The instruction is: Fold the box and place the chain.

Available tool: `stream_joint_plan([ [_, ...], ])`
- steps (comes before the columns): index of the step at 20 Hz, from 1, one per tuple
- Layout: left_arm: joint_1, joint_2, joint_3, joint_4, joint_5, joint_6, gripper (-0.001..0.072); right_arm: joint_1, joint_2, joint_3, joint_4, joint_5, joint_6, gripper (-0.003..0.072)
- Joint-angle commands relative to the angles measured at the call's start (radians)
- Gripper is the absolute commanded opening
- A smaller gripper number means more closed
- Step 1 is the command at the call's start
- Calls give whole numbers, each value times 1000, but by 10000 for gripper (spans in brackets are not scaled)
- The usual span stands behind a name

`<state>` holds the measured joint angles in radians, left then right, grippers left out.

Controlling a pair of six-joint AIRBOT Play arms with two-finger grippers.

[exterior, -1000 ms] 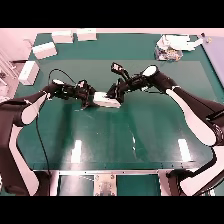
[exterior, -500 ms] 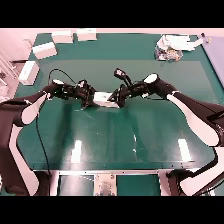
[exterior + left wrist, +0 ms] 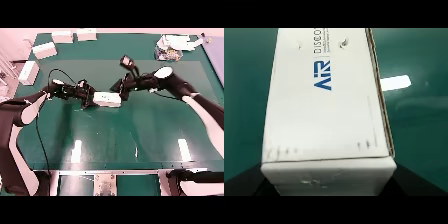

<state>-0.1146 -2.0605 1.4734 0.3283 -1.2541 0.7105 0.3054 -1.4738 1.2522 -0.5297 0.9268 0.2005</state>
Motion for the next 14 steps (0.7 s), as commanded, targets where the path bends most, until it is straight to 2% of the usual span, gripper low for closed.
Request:
stream_joint_plan([
  [1, 0, 0, 0, 1, -8, 2, 469, -24, 251, -64, -80, -106, 203, 7],
  [3, 0, 0, 0, 1, -18, 2, 469, -65, 406, -190, -185, -151, 321, 8],
  [6, 0, 0, 0, -23, -11, 2, 469, -150, 607, -400, -247, -148, 412, 9],
  [9, 0, 0, 0, -74, -13, -4, 469, -239, 787, -589, -317, -150, 436, 9],
  [12, 0, 0, 0, -76, -11, -3, 469, -339, 887, -755, -332, -149, 436, 9],
  [14, 0, 0, 0, -76, -13, -3, 469, -375, 912, -815, -332, -150, 435, 10],
])
